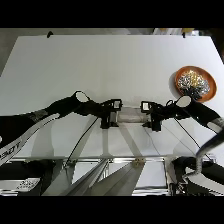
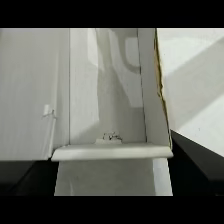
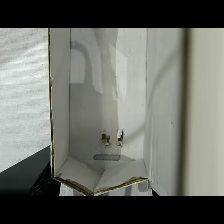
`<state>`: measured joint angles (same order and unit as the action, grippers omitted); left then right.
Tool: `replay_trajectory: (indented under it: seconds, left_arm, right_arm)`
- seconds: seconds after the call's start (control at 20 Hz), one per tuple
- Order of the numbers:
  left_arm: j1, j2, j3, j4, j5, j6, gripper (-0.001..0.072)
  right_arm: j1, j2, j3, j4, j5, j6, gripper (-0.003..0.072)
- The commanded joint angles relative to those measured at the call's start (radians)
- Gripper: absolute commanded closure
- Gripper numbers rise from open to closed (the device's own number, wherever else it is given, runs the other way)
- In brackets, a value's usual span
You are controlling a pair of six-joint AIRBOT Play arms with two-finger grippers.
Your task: Fold the box and place the chain.
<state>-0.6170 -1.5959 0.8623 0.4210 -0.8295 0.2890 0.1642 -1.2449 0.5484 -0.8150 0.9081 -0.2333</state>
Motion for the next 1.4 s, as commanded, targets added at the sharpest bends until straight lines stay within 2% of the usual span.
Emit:
replay_trajectory:
  seconds: [0.0,0.05,0.1,0.15,1.15,1.35]
  left_arm:
    - [-0.008,-0.017,0.0,-0.02,0.011,0.002,0.0019]
    - [-0.008,-0.023,0.0,-0.019,0.008,-0.006,0.0101]
    - [-0.008,-0.023,0.0,-0.003,-0.001,-0.016,0.0316]
    - [-0.008,-0.023,0.0,0.006,-0.016,-0.025,0.0445]
    - [-0.008,-0.022,0.0,0.004,-0.035,-0.027,0.0436]
    - [-0.008,-0.022,0.0,0.004,-0.035,-0.027,0.0436]
  right_arm:
    - [0.0,0.0,0.0,0.0,0.0,0.0,0.0251]
    - [0.0,0.0,0.0,0.0,0.0,0.0,0.0251]
    - [0.0,0.0,0.0,0.0,0.0,0.0,0.0251]
    - [0.0,0.0,0.0,0.0,0.0,0.0,0.0251]
    - [0.0,0.0,0.0,0.008,0.016,0.0,0.0251]
    - [0.0,0.019,0.003,-0.09,0.038,0.022,0.0246]
